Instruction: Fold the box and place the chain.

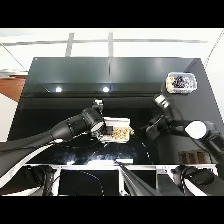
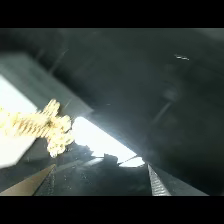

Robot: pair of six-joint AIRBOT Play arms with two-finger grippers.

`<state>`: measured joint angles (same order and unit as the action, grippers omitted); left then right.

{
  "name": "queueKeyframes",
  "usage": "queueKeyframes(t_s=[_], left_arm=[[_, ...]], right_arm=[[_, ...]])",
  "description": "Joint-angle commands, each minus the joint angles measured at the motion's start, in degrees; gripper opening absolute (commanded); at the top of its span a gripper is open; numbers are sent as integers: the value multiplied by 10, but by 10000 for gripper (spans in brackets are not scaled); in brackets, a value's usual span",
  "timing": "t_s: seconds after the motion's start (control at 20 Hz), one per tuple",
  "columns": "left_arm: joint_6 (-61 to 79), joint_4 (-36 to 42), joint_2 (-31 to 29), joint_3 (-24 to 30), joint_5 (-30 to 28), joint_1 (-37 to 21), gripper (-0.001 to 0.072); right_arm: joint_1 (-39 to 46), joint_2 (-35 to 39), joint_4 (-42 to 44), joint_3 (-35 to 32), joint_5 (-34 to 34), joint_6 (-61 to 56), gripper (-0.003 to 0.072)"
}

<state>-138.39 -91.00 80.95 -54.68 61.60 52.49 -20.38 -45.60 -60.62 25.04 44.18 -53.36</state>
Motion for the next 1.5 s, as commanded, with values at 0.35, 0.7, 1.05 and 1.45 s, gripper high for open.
queueKeyframes(t_s=[0.35,0.7,1.05,1.45], left_arm=[[0,0,0,0,0,0,34],[0,0,0,0,0,0,34],[0,0,0,0,0,0,34],[0,0,0,0,0,0,34]], right_arm=[[-79,-96,241,-38,-84,495,711],[-79,-138,239,-38,-97,526,673],[-79,-158,236,-38,-124,525,461],[-79,-156,236,-35,-124,513,49]])
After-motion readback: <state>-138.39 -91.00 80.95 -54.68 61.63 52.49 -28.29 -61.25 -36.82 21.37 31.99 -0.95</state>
